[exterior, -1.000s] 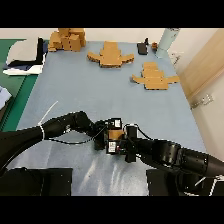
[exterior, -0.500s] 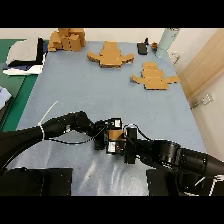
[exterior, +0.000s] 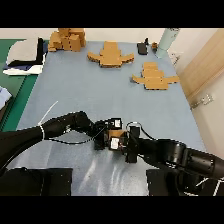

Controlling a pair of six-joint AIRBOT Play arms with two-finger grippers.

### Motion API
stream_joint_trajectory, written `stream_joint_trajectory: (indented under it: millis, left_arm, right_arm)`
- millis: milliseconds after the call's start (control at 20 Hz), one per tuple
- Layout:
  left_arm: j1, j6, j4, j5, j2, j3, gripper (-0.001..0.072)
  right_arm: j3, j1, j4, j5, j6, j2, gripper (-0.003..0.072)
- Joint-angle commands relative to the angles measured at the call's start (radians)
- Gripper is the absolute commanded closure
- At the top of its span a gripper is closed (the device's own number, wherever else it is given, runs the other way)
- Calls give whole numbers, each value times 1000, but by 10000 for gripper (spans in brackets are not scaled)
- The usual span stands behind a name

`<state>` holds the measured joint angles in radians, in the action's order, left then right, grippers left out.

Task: Fold the box.

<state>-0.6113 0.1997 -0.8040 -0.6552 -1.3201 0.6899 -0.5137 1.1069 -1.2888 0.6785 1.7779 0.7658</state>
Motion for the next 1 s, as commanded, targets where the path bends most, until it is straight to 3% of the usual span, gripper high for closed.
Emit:
stream_joint_trajectory:
  millis: [0,50,150,300,400,550,650,700,800,950]
  left_arm:
    - [0,0,0,0,0,1,282]
    - [0,0,0,0,0,1,282]
    - [0,0,0,0,-1,1,283]
    - [0,0,0,0,0,1,282]
    - [0,0,0,0,0,1,283]
    - [0,0,0,0,0,1,282]
    - [0,0,0,0,0,1,282]
    - [0,0,0,0,0,1,282]
    - [0,0,0,0,0,1,283]
    - [0,0,0,0,0,1,282]
  right_arm:
    - [-25,-28,111,124,-245,-75,453]
    - [-26,-52,168,164,-340,-91,563]
    - [-27,-136,213,231,-473,-100,680]
    - [-43,-313,95,231,-549,-58,680]
    - [-93,-478,-109,231,-531,14,681]
    - [-204,-718,-636,245,-162,141,681]
    - [-280,-829,-1013,381,125,216,682]
    - [-308,-855,-1123,487,219,242,682]
    - [-320,-861,-1237,673,340,268,682]
    - [-268,-840,-1250,777,374,266,682]
